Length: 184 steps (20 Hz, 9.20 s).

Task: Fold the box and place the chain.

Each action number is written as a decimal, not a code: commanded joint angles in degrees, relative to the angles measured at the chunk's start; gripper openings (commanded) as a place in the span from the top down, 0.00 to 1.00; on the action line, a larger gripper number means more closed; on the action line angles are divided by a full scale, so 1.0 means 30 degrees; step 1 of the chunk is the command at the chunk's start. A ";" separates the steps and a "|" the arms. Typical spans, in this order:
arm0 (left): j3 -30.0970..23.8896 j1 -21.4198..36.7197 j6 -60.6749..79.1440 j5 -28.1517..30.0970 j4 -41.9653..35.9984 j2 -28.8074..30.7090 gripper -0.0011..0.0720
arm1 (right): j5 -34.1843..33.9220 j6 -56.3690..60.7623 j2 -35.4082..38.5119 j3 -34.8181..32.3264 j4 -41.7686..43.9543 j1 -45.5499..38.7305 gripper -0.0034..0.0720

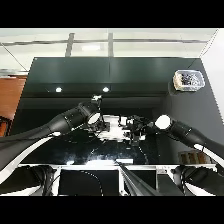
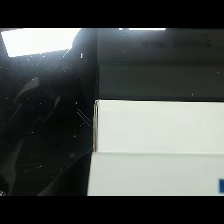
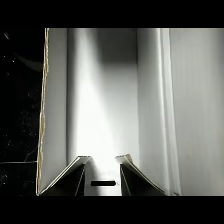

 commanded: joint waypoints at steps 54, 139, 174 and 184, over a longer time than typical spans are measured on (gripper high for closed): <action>0.0015 0.0015 0.0073 0.0073 -0.0372 -0.0007 0.94 | 0.7985 2.0968 -0.0801 0.1231 0.2790 -0.5078 0.20; 0.0015 0.0007 0.0073 0.0066 -0.0386 -0.0007 0.94 | 0.9508 4.4195 -0.3898 0.8488 -1.6050 0.4444 0.40; 0.0015 0.0015 0.0073 -0.0430 -0.0372 -0.0007 0.94 | 0.9748 4.3823 -1.1657 2.2505 -1.3624 -1.6145 0.08; 0.0015 0.0015 0.0073 -0.0415 -0.0372 -0.0007 0.94 | 0.8692 4.4362 -1.2903 2.2505 -1.3602 -1.6007 0.08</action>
